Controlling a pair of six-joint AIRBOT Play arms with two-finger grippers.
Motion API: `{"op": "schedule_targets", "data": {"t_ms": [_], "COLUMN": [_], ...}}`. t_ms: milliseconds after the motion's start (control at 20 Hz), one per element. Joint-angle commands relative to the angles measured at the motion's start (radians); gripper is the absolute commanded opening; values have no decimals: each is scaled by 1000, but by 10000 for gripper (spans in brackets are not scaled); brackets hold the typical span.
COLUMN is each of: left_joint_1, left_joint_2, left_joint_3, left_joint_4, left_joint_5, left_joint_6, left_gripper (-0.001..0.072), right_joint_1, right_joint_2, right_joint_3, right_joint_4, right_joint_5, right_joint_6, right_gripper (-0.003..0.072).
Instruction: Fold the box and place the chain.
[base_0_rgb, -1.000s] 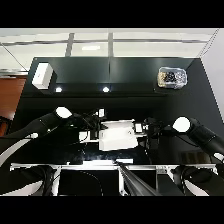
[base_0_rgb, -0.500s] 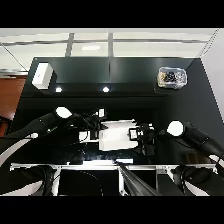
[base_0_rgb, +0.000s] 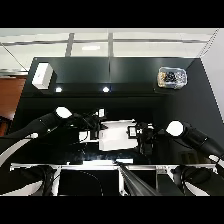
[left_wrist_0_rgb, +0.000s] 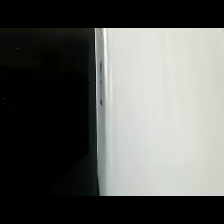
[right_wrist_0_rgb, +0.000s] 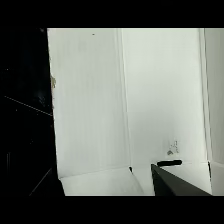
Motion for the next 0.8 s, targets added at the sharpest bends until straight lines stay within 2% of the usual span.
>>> {"op": "schedule_targets", "data": {"t_ms": [0,400,750], "left_joint_1": [-1,-1,-1], "left_joint_2": [-1,-1,-1], "left_joint_3": [1,1,1], "left_joint_4": [0,0,0], "left_joint_5": [0,0,-1], "left_joint_6": [0,0,0], "left_gripper": [28,27,27], "right_joint_1": [1,-4,-87], "right_joint_2": [-1,2,42], "right_joint_3": [0,1,75], "right_joint_4": [11,7,-66], "right_joint_5": [-18,-61,-50], "right_joint_6": [60,136,136], "right_gripper": [719,719,719]}}
